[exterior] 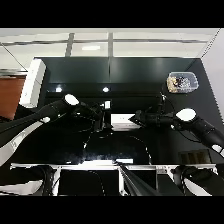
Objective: Fold the box and place the chain.
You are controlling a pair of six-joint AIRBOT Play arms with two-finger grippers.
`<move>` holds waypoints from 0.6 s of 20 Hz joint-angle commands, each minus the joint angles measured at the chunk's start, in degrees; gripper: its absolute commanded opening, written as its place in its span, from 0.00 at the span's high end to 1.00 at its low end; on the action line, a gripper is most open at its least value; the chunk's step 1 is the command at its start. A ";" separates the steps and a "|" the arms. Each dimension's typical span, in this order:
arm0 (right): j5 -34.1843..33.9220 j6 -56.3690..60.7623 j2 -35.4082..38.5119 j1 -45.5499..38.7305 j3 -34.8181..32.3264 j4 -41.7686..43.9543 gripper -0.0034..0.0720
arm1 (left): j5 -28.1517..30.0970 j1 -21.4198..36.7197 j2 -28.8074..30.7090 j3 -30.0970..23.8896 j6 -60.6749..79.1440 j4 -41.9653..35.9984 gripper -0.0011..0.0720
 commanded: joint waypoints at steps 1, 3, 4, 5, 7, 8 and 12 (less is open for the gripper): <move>0.15 0.00 -1.42 0.15 -0.04 -0.90 0.95 | 0.02 -0.07 0.00 0.02 0.00 0.11 0.22; 0.13 -0.02 -2.47 0.15 -0.02 -1.81 0.95 | 0.02 -0.07 0.00 0.02 0.00 0.09 0.22; 0.07 -0.02 -2.73 0.15 -0.02 -2.62 0.95 | 0.02 -0.07 0.00 0.02 0.00 0.11 0.22; 0.04 -0.02 -2.73 0.15 -0.02 -3.04 0.94 | 0.02 -0.07 0.00 0.02 0.00 0.11 0.22; -0.11 -0.04 -2.73 0.15 -0.02 -3.04 0.94 | 0.02 -0.07 0.00 0.02 0.00 0.11 0.22; -0.13 -0.13 -2.73 0.15 -0.02 -3.04 0.94 | 0.02 -0.07 0.00 0.02 0.00 0.11 0.22; 2.23 -0.68 -2.64 0.11 0.20 -2.97 0.94 | 0.00 -0.07 0.00 0.02 0.00 0.11 0.22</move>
